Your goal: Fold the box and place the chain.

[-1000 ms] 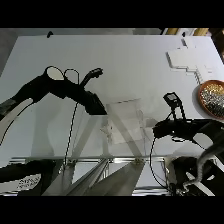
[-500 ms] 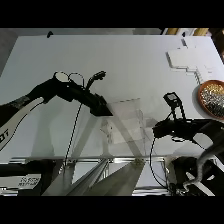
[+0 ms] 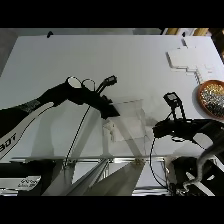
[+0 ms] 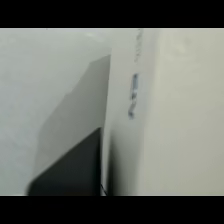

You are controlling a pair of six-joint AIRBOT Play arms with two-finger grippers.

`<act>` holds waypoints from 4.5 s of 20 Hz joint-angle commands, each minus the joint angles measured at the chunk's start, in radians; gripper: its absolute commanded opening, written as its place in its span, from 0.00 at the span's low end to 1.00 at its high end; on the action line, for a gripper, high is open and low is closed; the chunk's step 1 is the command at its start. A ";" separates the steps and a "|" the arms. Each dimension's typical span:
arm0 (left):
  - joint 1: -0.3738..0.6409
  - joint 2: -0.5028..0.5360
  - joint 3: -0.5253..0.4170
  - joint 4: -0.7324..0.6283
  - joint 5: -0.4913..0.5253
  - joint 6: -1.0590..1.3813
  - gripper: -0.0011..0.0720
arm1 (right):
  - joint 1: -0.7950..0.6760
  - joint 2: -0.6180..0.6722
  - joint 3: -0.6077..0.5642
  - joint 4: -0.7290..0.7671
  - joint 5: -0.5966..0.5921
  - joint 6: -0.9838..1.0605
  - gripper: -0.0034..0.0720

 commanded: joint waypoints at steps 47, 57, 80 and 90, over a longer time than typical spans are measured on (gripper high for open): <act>-0.114 0.045 -0.089 0.029 0.301 0.566 0.02 | 0.001 0.011 0.220 -0.007 0.108 -0.117 0.49; -0.114 0.035 -0.089 0.030 0.315 0.566 0.02 | 0.001 0.011 0.220 -0.007 0.105 -0.117 0.49; -0.118 0.035 -0.089 0.082 0.285 0.479 0.02 | 0.001 0.011 0.220 -0.006 0.105 -0.117 0.49; -0.157 0.035 -0.089 0.148 0.323 0.458 0.02 | 0.001 0.011 0.220 -0.006 0.105 -0.117 0.49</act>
